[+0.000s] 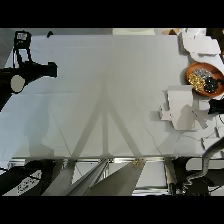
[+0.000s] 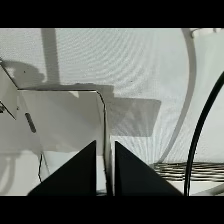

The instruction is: Fold the box and place the chain.

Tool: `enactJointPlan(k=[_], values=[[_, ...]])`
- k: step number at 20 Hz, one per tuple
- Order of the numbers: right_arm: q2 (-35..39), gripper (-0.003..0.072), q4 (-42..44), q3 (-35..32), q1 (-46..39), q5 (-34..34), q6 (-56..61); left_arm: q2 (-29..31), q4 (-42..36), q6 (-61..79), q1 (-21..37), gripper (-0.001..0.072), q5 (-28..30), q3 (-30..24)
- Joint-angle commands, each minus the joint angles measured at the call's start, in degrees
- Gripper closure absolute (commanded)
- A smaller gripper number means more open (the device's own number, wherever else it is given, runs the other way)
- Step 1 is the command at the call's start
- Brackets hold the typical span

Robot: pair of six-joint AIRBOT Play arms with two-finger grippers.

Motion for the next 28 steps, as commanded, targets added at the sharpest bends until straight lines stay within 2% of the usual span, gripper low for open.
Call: enactJointPlan(k=[1, 8, 14, 17, 22, 25, 28], values=[[0.0, 0.0673, 1.0, 0.0, -0.1, -0.3, -0.3, 0.0, 0.0, 0.0, 0.0, 0.0013, 0.0, 0.0], [1.0, 0.0676, 4.7, 0.0, 0.0, 2.8, -0.1, 0.0, 0.0, 0.0, 0.0, 0.0013, 0.0, 0.0], [11.1, 0.0677, 23.4, -1.5, 0.0, -1.7, -1.6, 0.0, 0.0, 0.0, 0.0, 0.0013, 0.0, 0.0], [16.7, 0.0678, 29.9, -7.7, 0.0, -3.4, -3.9, 0.0, 0.0, 0.0, 0.0, 0.0013, 0.0, 0.0], [28.2, 0.0678, 37.9, -25.7, 0.1, -9.8, -12.2, 0.0, 0.0, 0.0, 0.0, 0.0013, 0.0, 0.0], [32.9, 0.0677, 42.2, -30.6, 3.8, -9.6, -18.9, 0.0, 0.0, 0.0, 0.0, 0.0013, 0.0, 0.0], [33.8, 0.0676, 45.3, -31.4, 11.2, -8.2, -20.8, 0.0, 0.0, 0.0, 0.0, 0.0013, 0.0, 0.0]])
